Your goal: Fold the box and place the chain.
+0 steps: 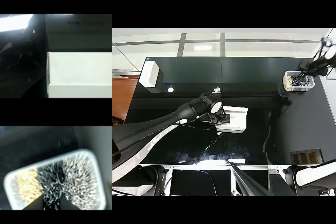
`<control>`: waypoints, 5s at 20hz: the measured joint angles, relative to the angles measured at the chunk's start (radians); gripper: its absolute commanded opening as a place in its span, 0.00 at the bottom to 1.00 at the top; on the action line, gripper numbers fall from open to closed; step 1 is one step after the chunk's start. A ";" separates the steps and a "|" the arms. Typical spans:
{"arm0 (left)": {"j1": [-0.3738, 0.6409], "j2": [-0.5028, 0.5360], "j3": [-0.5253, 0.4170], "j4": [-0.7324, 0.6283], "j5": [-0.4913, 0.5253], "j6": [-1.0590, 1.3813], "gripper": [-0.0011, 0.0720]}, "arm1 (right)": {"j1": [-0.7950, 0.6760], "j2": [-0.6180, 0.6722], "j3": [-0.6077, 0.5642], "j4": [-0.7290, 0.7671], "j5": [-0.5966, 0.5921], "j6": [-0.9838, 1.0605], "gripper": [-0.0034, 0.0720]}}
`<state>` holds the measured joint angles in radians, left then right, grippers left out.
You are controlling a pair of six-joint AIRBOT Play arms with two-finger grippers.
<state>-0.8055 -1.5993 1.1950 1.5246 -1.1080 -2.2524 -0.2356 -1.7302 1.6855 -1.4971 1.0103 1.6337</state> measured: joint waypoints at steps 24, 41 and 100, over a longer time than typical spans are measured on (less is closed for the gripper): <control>0.000 0.000 0.000 -0.023 0.015 0.000 0.05 | 0.002 0.806 -0.101 0.570 0.379 -0.370 0.05; 0.000 0.000 0.000 -0.023 0.015 0.000 0.05 | 0.265 0.875 -0.378 1.001 0.404 -0.436 0.05; 0.000 0.000 0.000 -0.023 0.025 0.000 0.05 | 0.370 0.840 -1.212 0.609 -0.109 -0.765 1.00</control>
<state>-0.8055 -1.5993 1.1950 1.5021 -1.0832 -2.2520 0.1345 -0.8902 0.4732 -0.8879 0.9016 0.8688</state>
